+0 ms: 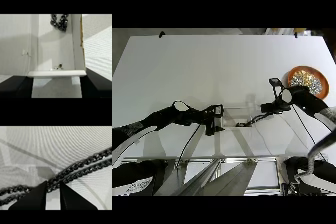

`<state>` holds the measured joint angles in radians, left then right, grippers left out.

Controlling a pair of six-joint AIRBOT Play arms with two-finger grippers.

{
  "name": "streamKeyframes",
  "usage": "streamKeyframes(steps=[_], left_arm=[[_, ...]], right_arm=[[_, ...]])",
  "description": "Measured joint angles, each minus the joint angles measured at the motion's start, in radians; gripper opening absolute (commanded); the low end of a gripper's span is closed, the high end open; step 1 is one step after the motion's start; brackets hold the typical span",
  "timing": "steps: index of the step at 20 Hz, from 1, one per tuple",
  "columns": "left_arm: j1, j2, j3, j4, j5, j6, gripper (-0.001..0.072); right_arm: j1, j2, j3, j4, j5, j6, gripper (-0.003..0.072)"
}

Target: Fold the box and place the chain.

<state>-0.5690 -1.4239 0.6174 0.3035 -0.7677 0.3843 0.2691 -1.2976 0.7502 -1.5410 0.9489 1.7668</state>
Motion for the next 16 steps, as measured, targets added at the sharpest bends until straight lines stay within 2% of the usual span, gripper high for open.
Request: streamKeyframes(steps=[1,2,8,12,16], left_arm=[[0.000,0.000,0.000,0.000,0.000,0.000,0.0311],[0.000,0.000,0.000,0.000,0.000,0.000,0.0311],[0.000,0.000,0.000,0.000,0.000,0.000,0.0311],[0.000,0.000,0.000,0.000,0.000,0.000,0.0311],[0.000,0.000,0.000,0.000,0.000,0.000,0.0311]], right_arm=[[0.000,0.000,-0.002,0.000,0.003,0.003,0.0029],[0.000,0.000,-0.003,0.000,0.005,0.008,0.0011],[0.000,0.045,-0.006,0.000,0.006,-0.042,0.0011],[0.000,0.187,-0.006,0.021,0.019,-0.106,0.0011],[0.000,0.373,-0.006,0.173,0.051,-0.204,0.0011]])
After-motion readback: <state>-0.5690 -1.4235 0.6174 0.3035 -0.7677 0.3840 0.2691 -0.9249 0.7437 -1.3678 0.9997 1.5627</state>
